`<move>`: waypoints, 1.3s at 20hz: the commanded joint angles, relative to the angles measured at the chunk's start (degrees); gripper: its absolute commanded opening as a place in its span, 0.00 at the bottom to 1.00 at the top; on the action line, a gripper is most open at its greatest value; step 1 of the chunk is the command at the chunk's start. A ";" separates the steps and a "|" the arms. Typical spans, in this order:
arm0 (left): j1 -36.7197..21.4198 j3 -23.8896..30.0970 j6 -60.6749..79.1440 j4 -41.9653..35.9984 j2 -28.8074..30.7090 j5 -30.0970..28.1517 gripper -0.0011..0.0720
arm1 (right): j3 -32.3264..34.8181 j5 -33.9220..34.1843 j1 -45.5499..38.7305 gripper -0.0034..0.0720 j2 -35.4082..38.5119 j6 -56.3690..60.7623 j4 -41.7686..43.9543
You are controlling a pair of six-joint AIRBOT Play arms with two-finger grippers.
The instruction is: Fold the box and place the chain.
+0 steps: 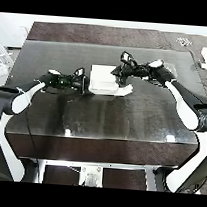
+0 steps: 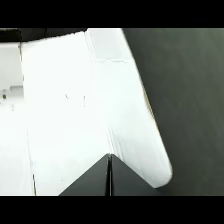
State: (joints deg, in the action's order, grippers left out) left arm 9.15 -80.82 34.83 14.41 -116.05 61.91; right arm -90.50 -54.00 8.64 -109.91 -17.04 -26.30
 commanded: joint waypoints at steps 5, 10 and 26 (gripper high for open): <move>-0.02 0.00 -0.04 -0.02 -0.02 0.07 0.58 | -0.31 -0.37 1.53 0.05 -1.51 2.12 -8.52; -0.02 0.00 -0.04 -0.04 -0.02 0.07 0.58 | -1.05 -2.12 1.51 0.05 -1.92 4.50 -10.29; -0.02 0.00 -0.07 -0.04 -0.02 0.07 0.58 | 26.95 6.54 -1.66 0.05 27.06 11.08 -14.62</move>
